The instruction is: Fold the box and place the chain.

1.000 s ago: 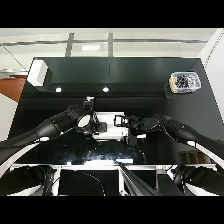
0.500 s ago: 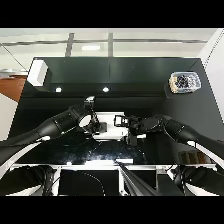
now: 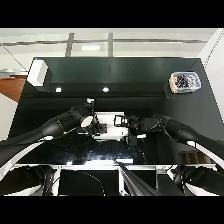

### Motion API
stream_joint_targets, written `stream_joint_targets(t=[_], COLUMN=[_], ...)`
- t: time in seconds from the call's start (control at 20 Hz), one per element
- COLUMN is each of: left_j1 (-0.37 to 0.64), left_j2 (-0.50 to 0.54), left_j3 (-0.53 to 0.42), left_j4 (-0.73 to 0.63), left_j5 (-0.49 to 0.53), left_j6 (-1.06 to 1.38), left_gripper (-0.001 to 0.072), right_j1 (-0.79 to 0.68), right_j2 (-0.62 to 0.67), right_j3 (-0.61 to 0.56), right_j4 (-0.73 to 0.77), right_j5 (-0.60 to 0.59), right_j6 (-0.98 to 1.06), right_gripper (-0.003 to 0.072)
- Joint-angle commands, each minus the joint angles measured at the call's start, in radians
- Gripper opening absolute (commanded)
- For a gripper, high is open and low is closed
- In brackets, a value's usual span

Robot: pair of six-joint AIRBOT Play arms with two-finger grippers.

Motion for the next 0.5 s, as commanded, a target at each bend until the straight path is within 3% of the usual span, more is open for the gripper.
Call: stream_joint_targets(t=[0.0,0.2,0.45], left_j1=[-0.001,-0.001,-0.001], left_j2=[-0.001,-0.001,-0.001], left_j3=[0.001,0.001,0.001], left_j4=[0.002,0.002,0.002], left_j5=[-0.001,-0.003,-0.009], left_j6=[-0.002,-0.013,-0.027], left_gripper=[0.0217,0.0215,0.0094], right_j1=[0.000,0.000,0.000], right_j2=[0.000,0.000,0.000], right_j3=[0.001,0.001,0.001], right_j4=[0.000,0.000,0.000], right_j5=[0.002,0.002,0.002], right_j6=[0.001,0.001,0.001], right_gripper=[0.0406,0.0406,0.0406])
